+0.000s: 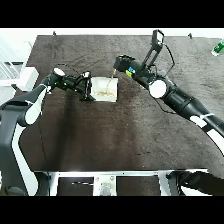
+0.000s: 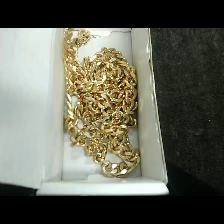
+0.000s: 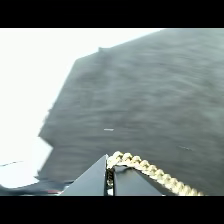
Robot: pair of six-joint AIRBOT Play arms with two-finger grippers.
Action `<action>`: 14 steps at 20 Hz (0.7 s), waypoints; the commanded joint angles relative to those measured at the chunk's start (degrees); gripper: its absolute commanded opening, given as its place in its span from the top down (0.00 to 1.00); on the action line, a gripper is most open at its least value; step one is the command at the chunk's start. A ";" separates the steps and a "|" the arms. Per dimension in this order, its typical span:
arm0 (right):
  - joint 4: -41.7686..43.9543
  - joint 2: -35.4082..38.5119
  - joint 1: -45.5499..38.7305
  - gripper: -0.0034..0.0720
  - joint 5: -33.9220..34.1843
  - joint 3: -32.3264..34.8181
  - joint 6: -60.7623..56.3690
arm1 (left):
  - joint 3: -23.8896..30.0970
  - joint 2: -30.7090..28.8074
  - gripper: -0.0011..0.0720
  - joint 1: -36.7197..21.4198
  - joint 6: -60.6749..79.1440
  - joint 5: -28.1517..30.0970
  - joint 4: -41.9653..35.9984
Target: Fold the box and place the chain.
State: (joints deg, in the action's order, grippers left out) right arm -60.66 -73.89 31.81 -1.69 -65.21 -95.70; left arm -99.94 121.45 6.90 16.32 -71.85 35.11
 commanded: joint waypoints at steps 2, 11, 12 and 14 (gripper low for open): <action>0.22 1.18 4.66 0.94 2.60 -0.74 1.66 | 0.00 -0.02 0.31 0.02 0.00 -0.04 0.02; 0.24 -11.37 6.75 0.94 3.85 -0.70 -2.23 | 0.00 -0.02 0.31 0.02 0.00 -0.02 0.02; 0.24 -13.33 7.10 0.94 5.44 -0.70 -2.23 | 0.00 -0.02 0.31 0.02 0.02 -0.02 0.02; 0.26 -17.09 7.10 0.94 6.49 -0.70 -4.39 | 0.00 -0.02 0.31 0.02 0.02 -0.04 0.04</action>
State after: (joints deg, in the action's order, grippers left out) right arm -60.40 -86.19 38.35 2.79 -65.84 -97.60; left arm -99.94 121.45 6.90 16.32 -71.90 35.11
